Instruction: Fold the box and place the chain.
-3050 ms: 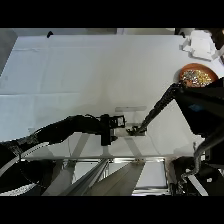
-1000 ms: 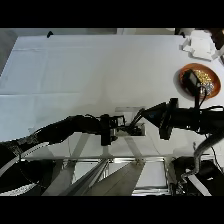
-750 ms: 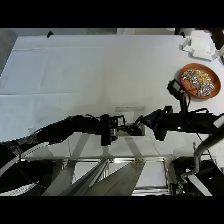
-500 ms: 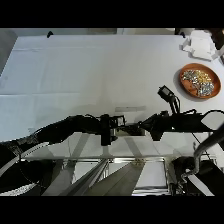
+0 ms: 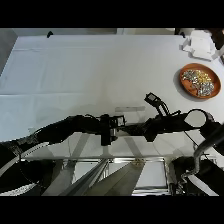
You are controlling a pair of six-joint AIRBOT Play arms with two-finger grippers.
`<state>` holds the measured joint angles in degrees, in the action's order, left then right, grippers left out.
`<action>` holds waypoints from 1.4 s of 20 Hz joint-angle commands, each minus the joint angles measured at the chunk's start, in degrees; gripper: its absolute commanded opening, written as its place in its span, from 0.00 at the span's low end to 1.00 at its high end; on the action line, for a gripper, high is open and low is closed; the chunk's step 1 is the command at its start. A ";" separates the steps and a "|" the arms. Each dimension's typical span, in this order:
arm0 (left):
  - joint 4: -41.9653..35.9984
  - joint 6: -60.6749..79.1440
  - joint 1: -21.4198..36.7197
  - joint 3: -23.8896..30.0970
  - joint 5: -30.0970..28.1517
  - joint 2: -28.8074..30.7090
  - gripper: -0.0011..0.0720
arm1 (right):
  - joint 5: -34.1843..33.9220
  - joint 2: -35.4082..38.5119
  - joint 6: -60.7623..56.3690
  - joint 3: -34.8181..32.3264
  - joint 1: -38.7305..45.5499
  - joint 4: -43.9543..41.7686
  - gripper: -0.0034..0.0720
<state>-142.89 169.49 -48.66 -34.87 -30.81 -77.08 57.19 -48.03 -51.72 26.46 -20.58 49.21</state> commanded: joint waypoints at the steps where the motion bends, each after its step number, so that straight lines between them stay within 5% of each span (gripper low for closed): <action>1: 0.02 0.02 0.00 0.02 -0.02 0.04 0.44 | -1.14 -0.48 -0.85 -0.04 -0.42 1.46 0.13; 2: 0.02 0.02 0.00 0.02 -0.02 0.04 0.44 | -1.16 -0.48 -0.85 -0.04 -0.42 2.08 0.14; 5: 0.02 0.02 0.00 0.02 -0.02 0.04 0.44 | -1.01 -0.42 -0.90 0.70 -0.42 3.04 0.47; 13: 0.02 0.02 0.00 0.02 0.00 0.02 0.44 | 6.25 -0.33 -5.35 18.29 -0.35 18.93 0.47; 15: 0.02 0.02 0.00 0.02 -0.02 0.04 0.44 | 3.76 -1.05 -2.86 23.63 -0.35 19.52 0.45; 18: 0.00 0.02 0.00 0.02 -0.02 0.02 0.44 | 0.37 -5.73 1.07 27.28 -0.37 19.54 0.26; 23: 0.02 0.02 0.00 0.02 -0.02 0.04 0.44 | -0.50 -19.04 2.75 27.80 -0.37 19.45 0.25; 24: 0.02 0.02 0.00 0.02 -0.02 0.02 0.44 | -0.48 -20.98 2.78 27.82 -0.37 19.45 0.24; 25: 0.02 0.04 0.00 0.02 -0.02 0.04 0.44 | 0.24 -22.58 3.37 27.82 -0.37 19.12 0.09; 28: 0.02 0.02 0.00 0.02 0.00 0.04 0.44 | 5.86 -24.09 9.88 27.82 -0.70 16.57 0.06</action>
<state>-142.89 169.49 -48.66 -34.87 -30.83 -77.08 59.09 -69.36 -46.92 54.04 -21.04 67.55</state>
